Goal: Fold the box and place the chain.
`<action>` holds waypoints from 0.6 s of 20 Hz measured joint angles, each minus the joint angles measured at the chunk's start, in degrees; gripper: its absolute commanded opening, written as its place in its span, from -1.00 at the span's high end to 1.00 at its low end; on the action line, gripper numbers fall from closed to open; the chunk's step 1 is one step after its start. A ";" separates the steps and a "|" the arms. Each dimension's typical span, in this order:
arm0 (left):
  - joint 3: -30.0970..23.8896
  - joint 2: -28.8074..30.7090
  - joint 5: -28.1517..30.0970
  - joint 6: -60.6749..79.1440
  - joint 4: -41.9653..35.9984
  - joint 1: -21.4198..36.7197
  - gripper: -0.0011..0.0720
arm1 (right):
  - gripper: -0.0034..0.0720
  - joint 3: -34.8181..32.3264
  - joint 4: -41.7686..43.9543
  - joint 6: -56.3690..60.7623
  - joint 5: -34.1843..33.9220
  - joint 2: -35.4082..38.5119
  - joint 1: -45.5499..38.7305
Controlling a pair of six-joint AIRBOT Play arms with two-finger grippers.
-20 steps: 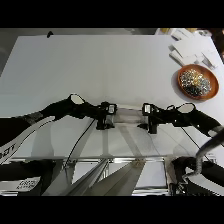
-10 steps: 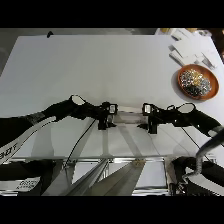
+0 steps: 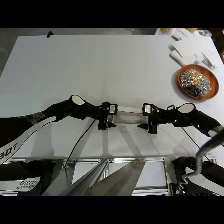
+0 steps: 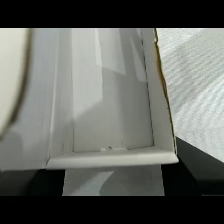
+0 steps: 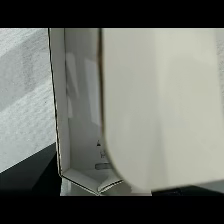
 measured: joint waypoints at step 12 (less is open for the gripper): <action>-0.02 -0.02 -0.09 0.04 -0.09 -0.04 0.28 | -0.94 0.00 -0.17 0.87 0.09 1.84 0.00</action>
